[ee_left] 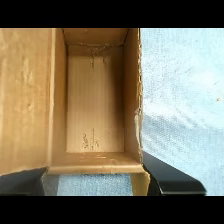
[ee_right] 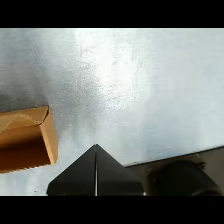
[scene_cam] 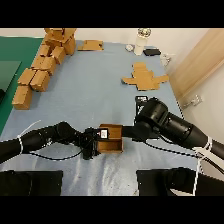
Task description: Fold the box.
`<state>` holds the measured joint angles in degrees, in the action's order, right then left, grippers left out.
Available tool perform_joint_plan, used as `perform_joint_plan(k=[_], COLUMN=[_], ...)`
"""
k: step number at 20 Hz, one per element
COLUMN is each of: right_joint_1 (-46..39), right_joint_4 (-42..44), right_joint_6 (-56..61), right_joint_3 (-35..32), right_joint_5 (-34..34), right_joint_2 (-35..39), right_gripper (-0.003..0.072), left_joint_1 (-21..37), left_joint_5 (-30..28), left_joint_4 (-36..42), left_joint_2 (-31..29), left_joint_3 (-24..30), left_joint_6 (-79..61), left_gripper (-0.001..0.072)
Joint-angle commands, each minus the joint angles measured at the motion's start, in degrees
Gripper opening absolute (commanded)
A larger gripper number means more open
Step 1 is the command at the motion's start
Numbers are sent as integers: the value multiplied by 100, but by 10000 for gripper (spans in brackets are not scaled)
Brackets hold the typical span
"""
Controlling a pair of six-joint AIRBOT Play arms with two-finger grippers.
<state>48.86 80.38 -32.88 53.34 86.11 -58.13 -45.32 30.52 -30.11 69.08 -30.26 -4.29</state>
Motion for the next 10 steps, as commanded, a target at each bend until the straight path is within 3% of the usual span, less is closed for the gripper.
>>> perform_joint_plan(k=[1, 3, 5, 7, 8, 10], right_joint_1=[-505, -1075, -2087, -3362, -4000, -4854], right_joint_4=[223, 83, 496, 2243, 3648, 6417], right_joint_6=[-876, -1270, -2100, -3783, -5045, -7573], right_joint_3=[0, -13, -125, -315, -433, -557], right_joint_5=[-625, -656, -1172, -2124, -2426, -2107], right_joint_2=[-7, -94, -229, -564, -874, -1738], right_gripper=[4, 4, 3, 3, 3, 3], left_joint_1=[0, 0, 0, 0, 0, 0], left_joint_5=[4, 2, -2, 2, 0, -2], left_joint_4=[13, 13, 13, 13, 13, 13], left_joint_2=[-2, -2, -2, -2, -2, -2], left_joint_3=[-4, -4, -4, -4, -4, -4], left_joint_6=[0, 0, 0, 0, 0, 0], left_gripper=[521, 521, 522, 521, 521, 521])
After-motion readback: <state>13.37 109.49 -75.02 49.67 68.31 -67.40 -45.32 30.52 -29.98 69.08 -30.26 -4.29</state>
